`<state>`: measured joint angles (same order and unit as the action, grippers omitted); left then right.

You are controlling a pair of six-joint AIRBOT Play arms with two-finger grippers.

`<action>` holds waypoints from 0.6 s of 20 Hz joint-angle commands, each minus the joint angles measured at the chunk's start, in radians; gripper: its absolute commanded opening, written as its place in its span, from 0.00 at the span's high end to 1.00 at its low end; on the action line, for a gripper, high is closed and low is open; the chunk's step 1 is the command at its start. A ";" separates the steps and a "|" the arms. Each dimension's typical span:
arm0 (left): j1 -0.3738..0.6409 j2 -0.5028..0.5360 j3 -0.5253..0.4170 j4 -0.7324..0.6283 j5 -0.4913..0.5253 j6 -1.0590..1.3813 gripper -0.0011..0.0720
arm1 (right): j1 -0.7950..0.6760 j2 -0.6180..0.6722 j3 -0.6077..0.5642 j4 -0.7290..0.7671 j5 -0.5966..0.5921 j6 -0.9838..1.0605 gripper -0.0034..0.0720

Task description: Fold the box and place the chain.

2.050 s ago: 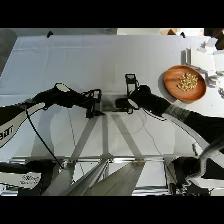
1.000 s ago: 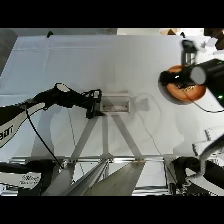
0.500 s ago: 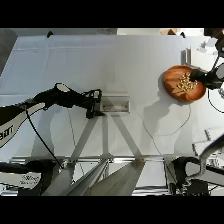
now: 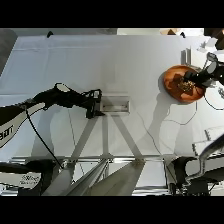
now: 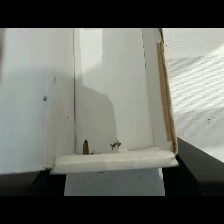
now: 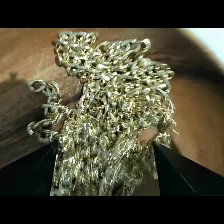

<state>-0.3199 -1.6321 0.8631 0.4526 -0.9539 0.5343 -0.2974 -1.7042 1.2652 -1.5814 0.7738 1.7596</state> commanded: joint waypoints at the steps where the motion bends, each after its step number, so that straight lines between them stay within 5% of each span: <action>1: 0.000 0.000 0.000 0.000 0.000 0.000 0.70 | -0.001 -0.048 0.013 0.043 0.059 -0.042 0.21; 3: 0.000 0.000 0.000 0.000 0.000 0.000 0.70 | -0.001 -0.050 0.013 0.041 0.083 -0.042 0.42; 6: 0.000 0.000 0.000 0.000 0.000 0.000 0.70 | -0.001 -0.048 0.013 0.041 0.126 -0.063 0.93; 12: 0.000 0.000 0.000 0.000 0.000 0.000 0.70 | 0.040 0.006 0.013 0.066 0.276 -0.302 0.94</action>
<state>-0.3199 -1.6321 0.8631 0.4526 -0.9535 0.5343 -0.2787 -1.7267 1.2774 -1.5177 0.9112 1.5780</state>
